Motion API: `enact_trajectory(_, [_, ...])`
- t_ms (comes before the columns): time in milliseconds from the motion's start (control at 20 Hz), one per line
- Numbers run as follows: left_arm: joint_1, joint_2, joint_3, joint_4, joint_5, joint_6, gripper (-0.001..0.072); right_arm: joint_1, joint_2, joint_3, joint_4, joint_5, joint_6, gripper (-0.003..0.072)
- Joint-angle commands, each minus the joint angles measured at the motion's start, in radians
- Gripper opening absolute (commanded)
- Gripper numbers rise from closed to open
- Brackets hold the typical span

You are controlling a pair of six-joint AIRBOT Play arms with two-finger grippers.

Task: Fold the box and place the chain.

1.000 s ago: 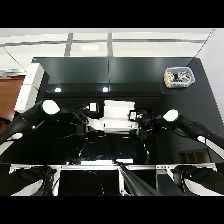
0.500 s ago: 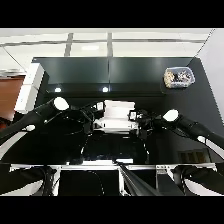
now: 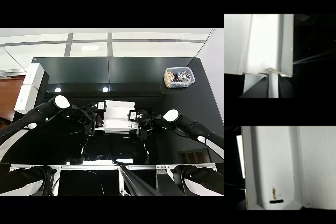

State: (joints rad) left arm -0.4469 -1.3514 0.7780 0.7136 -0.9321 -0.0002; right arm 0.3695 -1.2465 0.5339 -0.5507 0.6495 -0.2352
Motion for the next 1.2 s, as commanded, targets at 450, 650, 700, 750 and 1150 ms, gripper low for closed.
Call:
enact_trajectory(450, [-0.001,-0.076,0.001,-0.194,0.016,-0.008,0.0034,0.001,0.000,0.000,0.000,0.001,0.000,0.0223])
enact_trajectory(650, [-0.005,-0.076,0.002,-0.194,0.038,-0.011,0.0170,0.001,0.000,0.000,0.000,0.001,0.000,0.0223])
enact_trajectory(700, [-0.005,-0.076,0.002,-0.195,0.038,-0.011,0.0069,0.001,0.000,0.000,0.000,0.001,0.000,0.0223])
enact_trajectory(750, [-0.006,-0.076,0.002,-0.196,0.037,-0.013,0.0227,0.001,0.000,0.000,0.000,0.001,0.000,0.0223])
enact_trajectory(1150, [0.165,0.119,0.063,0.197,-0.103,-0.674,0.0031,0.001,0.000,0.000,0.000,0.002,0.000,0.0223])
